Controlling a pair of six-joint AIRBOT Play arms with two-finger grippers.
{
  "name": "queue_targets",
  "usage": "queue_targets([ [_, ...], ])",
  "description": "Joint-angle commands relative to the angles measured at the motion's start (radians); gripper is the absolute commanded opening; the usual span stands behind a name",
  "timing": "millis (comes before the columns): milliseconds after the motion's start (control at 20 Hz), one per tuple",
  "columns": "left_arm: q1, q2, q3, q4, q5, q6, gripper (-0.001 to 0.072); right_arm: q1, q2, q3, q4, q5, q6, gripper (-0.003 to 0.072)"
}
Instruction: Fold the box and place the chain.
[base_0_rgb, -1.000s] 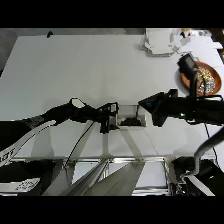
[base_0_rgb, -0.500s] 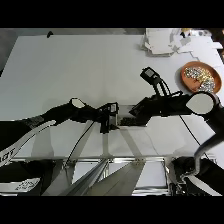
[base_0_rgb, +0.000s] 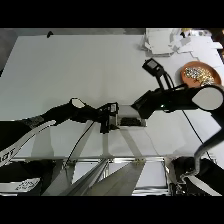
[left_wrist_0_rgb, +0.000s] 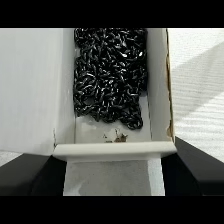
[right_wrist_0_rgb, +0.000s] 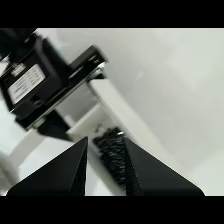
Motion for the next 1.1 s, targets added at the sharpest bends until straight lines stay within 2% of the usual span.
queue_targets([
  [0,0.000,0.000,0.000,0.000,0.000,0.000,0.0151,-0.069,-0.014,0.125,-0.155,0.020,0.076,0.0213],
  [100,0.000,0.000,0.000,0.000,0.000,0.000,0.0152,-0.142,-0.070,0.165,-0.155,0.046,0.048,0.0175],
  [200,0.000,0.000,0.000,0.000,0.001,0.000,0.0152,-0.187,-0.153,0.173,-0.155,0.061,-0.002,0.0174],
  [350,0.000,0.000,0.000,0.000,0.000,0.000,0.0152,-0.183,-0.278,0.173,-0.114,0.042,-0.180,0.0169],
  [450,0.000,0.000,0.000,0.000,0.000,0.000,0.0152,-0.155,-0.328,0.172,-0.087,0.044,-0.322,0.0039],
  [700,0.000,0.000,0.000,0.000,0.000,0.000,0.0152,-0.061,-0.399,0.172,0.045,0.139,-0.581,0.0039],
  [850,0.000,0.000,0.000,0.000,0.000,0.000,0.0152,-0.035,-0.398,0.160,0.046,0.206,-0.633,0.0042],
  [1050,0.000,0.000,0.000,0.000,0.000,0.000,0.0152,0.013,-0.336,0.047,0.047,0.194,-0.727,0.0076],
])
